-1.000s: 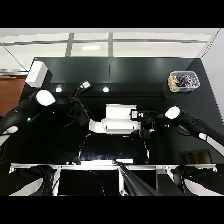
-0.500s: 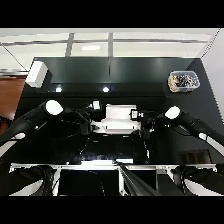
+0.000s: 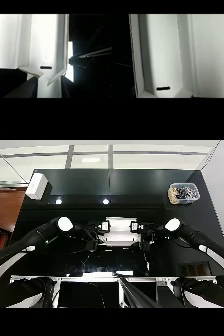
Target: Fold the box and place the chain.
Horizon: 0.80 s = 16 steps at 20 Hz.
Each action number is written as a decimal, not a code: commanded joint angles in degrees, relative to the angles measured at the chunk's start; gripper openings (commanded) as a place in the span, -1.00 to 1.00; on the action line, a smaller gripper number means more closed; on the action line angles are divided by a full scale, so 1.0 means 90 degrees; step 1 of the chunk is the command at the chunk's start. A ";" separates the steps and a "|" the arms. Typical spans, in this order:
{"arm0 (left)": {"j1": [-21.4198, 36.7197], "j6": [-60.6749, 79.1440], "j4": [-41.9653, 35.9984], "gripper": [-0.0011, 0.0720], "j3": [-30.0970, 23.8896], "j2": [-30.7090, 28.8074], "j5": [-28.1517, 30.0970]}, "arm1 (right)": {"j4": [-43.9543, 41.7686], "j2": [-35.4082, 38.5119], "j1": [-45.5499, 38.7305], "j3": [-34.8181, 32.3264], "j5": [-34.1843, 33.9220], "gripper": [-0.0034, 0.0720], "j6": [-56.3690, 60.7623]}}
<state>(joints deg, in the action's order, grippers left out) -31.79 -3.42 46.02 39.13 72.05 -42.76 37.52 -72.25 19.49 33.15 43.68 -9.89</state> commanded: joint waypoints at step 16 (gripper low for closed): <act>-0.0121 0.0007 -0.0583 -0.25 -0.0002 0.0049 0.0255 | -0.0002 0.0000 0.0005 0.0005 -0.0002 -0.46 0.0002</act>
<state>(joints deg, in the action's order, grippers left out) -32.60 -3.36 42.24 39.11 72.31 -40.49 37.52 -72.25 19.46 33.15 43.66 -9.89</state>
